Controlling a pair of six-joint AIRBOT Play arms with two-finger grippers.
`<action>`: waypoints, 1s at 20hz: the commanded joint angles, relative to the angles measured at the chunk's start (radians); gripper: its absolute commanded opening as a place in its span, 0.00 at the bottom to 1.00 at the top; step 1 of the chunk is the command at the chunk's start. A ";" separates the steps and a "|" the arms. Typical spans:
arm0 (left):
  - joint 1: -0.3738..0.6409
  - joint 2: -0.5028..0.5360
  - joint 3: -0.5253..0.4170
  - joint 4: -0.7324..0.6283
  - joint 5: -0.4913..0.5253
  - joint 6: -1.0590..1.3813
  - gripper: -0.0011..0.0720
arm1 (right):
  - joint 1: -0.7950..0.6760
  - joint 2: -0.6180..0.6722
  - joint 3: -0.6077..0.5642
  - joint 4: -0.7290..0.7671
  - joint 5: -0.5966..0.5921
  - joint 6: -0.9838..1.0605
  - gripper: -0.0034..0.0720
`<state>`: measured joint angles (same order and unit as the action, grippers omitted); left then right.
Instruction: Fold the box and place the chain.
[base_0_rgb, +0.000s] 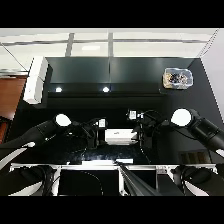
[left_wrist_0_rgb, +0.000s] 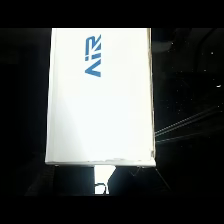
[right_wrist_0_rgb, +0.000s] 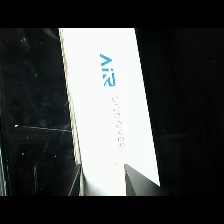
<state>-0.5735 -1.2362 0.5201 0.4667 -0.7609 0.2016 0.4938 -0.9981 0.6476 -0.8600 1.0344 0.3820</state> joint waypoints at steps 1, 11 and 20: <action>0.000 0.000 0.001 0.000 0.000 0.000 0.34 | 0.001 -0.001 0.000 -0.012 -0.002 0.011 0.50; 0.000 0.000 0.001 0.000 0.000 0.000 0.34 | 0.003 -0.021 -0.003 -0.006 -0.008 0.011 0.50; 0.000 0.000 0.001 0.000 0.000 0.000 0.34 | 0.023 -0.006 0.044 -0.132 0.087 0.253 0.50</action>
<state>-0.5735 -1.2362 0.5201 0.4671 -0.7609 0.2012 0.5201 -1.0199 0.6640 -0.9249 1.0504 0.4999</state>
